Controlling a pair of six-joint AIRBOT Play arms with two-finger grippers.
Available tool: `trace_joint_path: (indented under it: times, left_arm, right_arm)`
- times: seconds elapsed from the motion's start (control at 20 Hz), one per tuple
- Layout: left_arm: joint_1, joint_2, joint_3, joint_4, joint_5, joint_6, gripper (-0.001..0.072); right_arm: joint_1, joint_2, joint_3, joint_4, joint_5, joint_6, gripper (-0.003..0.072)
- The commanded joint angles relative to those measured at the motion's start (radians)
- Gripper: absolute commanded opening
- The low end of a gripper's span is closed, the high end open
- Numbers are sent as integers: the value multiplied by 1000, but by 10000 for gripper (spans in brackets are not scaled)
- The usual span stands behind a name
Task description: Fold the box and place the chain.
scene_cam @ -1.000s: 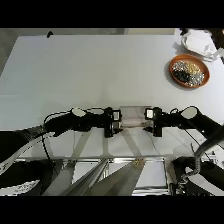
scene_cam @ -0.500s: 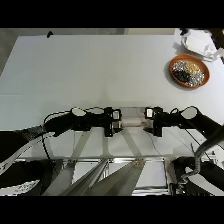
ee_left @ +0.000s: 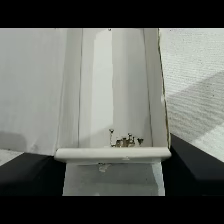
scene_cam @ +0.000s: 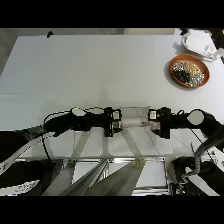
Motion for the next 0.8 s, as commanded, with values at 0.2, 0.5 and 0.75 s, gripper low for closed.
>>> trace_joint_path:
  times: [0.2, 0.5, 0.75]
  left_arm:
    - [0, 0, 0, 0, -1, 0, 274]
    - [0, 0, 0, 0, -1, 0, 274]
    - [0, 0, 0, 0, -1, 0, 274]
  right_arm:
    - [0, 309, 0, 33, 127, 64, 19]
    - [0, 171, -3, 596, -106, -192, 20]
    - [0, -77, -3, 888, -304, -258, 20]
